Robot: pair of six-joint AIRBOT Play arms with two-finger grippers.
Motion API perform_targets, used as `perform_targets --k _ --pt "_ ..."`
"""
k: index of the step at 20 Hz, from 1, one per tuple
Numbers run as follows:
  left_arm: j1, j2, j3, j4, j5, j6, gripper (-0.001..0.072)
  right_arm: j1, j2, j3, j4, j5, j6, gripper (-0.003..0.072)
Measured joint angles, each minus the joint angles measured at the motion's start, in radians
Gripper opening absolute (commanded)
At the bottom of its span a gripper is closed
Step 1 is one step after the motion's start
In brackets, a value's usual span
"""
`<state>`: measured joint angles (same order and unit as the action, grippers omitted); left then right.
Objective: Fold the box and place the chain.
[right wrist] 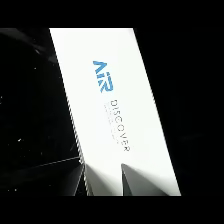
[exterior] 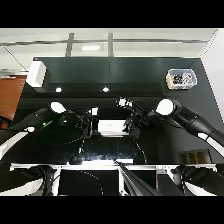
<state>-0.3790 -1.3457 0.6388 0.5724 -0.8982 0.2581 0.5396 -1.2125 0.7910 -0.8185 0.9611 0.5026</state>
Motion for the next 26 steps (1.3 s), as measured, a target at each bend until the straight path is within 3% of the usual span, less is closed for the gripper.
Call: perform_targets --k 3,5,6,9,16,26 --pt "0.000 0.000 0.000 -0.001 0.000 -0.003 0.0389 -0.006 0.013 0.014 -0.013 0.019 0.063 0.0278" --pt "0.000 0.000 0.000 -0.001 0.000 -0.003 0.0389 -0.031 0.045 0.025 -0.007 0.037 0.156 0.0053" --pt "0.000 0.000 0.000 -0.001 0.000 -0.003 0.0388 -0.049 0.058 0.027 -0.008 0.052 0.212 0.0015" --pt "0.000 0.000 0.000 -0.001 0.000 -0.002 0.0389 -0.102 0.077 0.007 0.042 0.102 0.376 0.0013" --pt "0.000 0.000 0.000 -0.001 0.000 -0.002 0.0389 -0.091 -0.040 -0.066 0.435 0.059 0.473 0.0014" --pt "0.000 0.000 0.000 0.000 0.000 0.002 0.0389 -0.072 -0.168 -0.076 0.527 -0.002 0.482 0.0014"
